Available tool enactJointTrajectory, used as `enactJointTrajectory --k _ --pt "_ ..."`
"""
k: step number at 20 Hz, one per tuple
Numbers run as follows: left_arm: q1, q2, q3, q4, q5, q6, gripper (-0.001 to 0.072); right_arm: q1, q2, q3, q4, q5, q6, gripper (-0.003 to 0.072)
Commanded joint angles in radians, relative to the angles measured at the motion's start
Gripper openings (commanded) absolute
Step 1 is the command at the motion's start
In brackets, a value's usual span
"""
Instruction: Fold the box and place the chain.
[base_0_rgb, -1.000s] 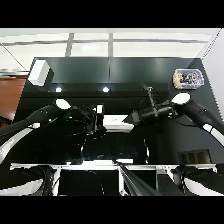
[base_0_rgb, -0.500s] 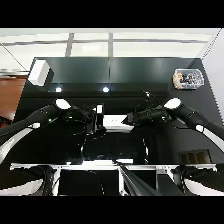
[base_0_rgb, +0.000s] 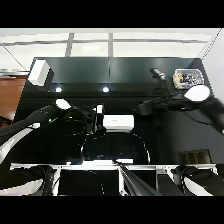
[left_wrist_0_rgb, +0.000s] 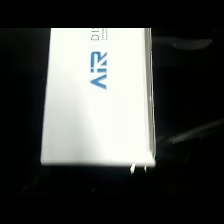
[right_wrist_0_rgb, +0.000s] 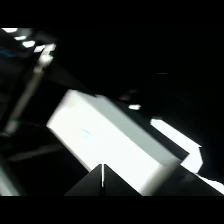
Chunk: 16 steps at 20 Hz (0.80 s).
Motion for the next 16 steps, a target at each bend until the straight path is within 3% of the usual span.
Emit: enactJointTrajectory --k 1,5,8,11,16 --pt "0.013 0.028 0.001 0.006 0.005 -0.059 0.072 -0.101 0.143 0.031 -0.373 0.027 0.208 0.0013" --pt "0.028 0.172 0.002 0.111 -0.029 -0.274 0.0715 -0.192 0.179 0.029 -0.428 0.124 0.261 0.0013" --pt "0.002 0.22 0.052 0.11 -0.161 -0.431 0.0712 -0.195 0.179 0.027 -0.42 0.093 0.261 0.0013" --pt "-0.08 0.158 0.147 0.111 -0.124 -0.458 0.0711 -0.195 0.179 0.027 -0.412 0.035 0.264 0.0013" --pt "-0.173 -0.089 0.401 0.149 -0.163 -0.57 0.0711 -0.195 0.179 0.027 -0.413 0.034 0.263 0.0013"
